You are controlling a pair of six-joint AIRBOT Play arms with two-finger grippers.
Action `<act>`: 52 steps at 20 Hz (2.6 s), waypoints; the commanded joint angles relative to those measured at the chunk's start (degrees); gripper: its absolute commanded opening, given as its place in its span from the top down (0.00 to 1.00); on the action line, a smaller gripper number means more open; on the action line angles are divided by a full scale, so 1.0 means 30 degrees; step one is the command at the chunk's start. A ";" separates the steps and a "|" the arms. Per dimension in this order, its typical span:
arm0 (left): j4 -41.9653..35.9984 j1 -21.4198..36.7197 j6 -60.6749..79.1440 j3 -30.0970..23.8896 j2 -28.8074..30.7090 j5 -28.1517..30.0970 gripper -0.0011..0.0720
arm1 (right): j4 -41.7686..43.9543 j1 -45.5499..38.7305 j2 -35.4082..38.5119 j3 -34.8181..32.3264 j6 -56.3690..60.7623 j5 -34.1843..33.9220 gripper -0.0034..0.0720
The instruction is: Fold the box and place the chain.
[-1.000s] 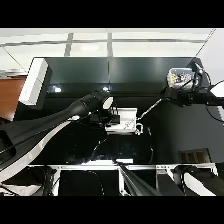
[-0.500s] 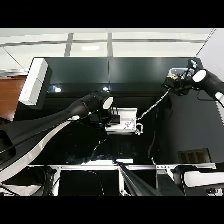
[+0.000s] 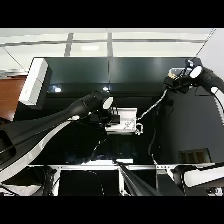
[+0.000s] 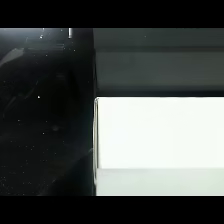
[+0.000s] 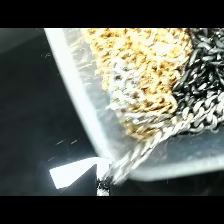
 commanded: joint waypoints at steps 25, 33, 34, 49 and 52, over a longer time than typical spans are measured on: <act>-0.0036 0.0007 0.0007 0.0007 -0.0015 -0.0058 0.94 | 0.8801 0.0896 1.8389 0.2397 -0.4947 0.6972 0.94; -0.0029 0.0007 0.0007 0.0007 -0.0015 -0.0044 0.94 | 1.2444 0.1960 1.8170 -0.3402 -0.4721 0.9114 0.94; -0.0029 0.0007 0.0007 0.0007 -0.0015 -0.0036 0.94 | 1.3019 0.2623 1.8170 -0.4641 -0.4728 0.8349 0.94; -0.0029 0.0007 0.0007 0.0007 -0.0015 -0.0058 0.94 | 1.2808 0.7949 1.4214 -0.8939 -0.5020 0.3927 0.93; -0.0029 0.0007 0.0007 0.0007 -0.0015 -0.0051 0.94 | 1.2896 0.8437 1.3712 -0.9114 -0.5027 0.3818 0.93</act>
